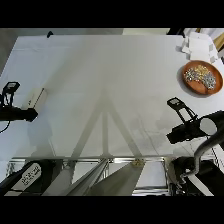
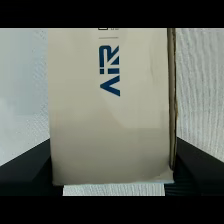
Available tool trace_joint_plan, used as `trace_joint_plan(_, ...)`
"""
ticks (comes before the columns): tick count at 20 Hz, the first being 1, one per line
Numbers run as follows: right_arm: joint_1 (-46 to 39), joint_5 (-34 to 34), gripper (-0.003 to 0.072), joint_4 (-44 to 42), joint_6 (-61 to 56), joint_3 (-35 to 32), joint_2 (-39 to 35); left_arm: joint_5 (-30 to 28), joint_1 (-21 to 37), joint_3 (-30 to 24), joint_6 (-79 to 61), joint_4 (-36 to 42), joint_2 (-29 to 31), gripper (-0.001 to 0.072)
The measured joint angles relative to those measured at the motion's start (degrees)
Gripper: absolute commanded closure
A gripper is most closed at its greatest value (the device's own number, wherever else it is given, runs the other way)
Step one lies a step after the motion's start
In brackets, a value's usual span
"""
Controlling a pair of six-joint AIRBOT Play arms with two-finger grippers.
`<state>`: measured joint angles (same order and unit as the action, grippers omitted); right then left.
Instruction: Fold the box and place the chain.
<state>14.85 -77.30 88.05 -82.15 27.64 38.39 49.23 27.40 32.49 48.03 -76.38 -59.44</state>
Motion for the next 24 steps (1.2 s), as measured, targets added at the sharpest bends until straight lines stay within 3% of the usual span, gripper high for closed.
trace_joint_plan(4,0.0,-0.02,0.067,0.02,0.0,-0.02,0.0,2.45,0.0,-0.02,0.0,-1.16,-0.37,0.0408)
trace_joint_plan(6,0.0,-0.02,0.067,0.0,0.02,0.0,0.0,3.26,0.0,0.0,0.0,-1.33,-0.44,0.0237)
trace_joint_plan(10,0.0,-0.02,0.067,0.02,0.02,0.0,-0.02,5.44,0.04,-0.09,-0.02,-1.66,-0.46,0.0229)
trace_joint_plan(12,0.0,0.0,0.067,0.0,0.02,-0.02,0.0,6.88,0.07,-0.37,-0.02,-2.14,-0.48,0.0134)
trace_joint_plan(13,0.0,0.0,0.067,0.02,0.02,-0.02,0.0,7.5,0.07,-0.61,-0.04,-2.62,-0.48,0.0028)
trace_joint_plan(14,0.0,-0.02,0.067,0.02,0.02,-0.02,0.0,8.24,0.07,-0.87,-0.04,-2.97,-0.48,0.001)
trace_joint_plan(19,0.0,0.0,0.067,0.02,0.02,-0.02,0.0,8.33,-1.73,-1.4,-0.04,-3.34,1.55,0.0009)
trace_joint_plan(24,0.0,0.0,0.067,0.02,0.02,-0.02,0.0,7.56,-5.16,-1.51,-0.04,-4.09,8.35,0.0016)
